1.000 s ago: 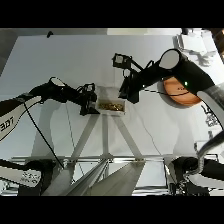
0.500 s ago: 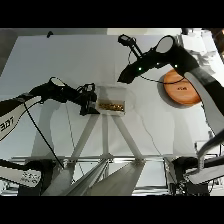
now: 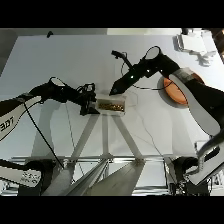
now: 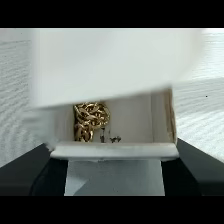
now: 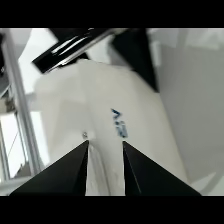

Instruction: Fold the box and place the chain.

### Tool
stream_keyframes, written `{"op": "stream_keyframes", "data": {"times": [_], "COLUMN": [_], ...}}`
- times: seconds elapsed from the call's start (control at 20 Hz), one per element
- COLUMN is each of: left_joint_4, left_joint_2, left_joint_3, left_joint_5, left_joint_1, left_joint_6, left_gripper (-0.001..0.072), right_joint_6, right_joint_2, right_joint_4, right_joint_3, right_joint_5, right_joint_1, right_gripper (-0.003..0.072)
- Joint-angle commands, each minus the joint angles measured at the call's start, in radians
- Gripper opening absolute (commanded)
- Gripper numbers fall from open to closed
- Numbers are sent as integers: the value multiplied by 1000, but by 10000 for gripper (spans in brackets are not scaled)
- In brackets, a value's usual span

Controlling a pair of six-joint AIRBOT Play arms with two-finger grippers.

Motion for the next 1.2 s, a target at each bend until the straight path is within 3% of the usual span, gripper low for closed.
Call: {"op": "stream_keyframes", "data": {"times": [0.0, 0.15, 0.45, 0.7, 1.15], "left_joint_4": [0, 0, 0, 0, 0], "left_joint_2": [0, 0, 0, 0, 0], "left_joint_3": [0, 0, 0, 0, 0], "left_joint_5": [0, 0, 0, 0, 0], "left_joint_1": [0, 0, 0, 0, 0], "left_joint_6": [0, 0, 0, 0, 0], "left_gripper": [438, 438, 438, 438, 438], "right_joint_6": [-73, -107, -161, -133, -134], "right_joint_2": [28, 131, 338, 343, 342], "right_joint_4": [-67, -177, -352, -406, -397], "right_joint_3": [-24, -135, -381, -390, -417], "right_joint_5": [-9, -141, -536, -599, -599], "right_joint_1": [54, 102, 196, 212, 228], "right_gripper": [255, 256, 256, 242, 224]}}
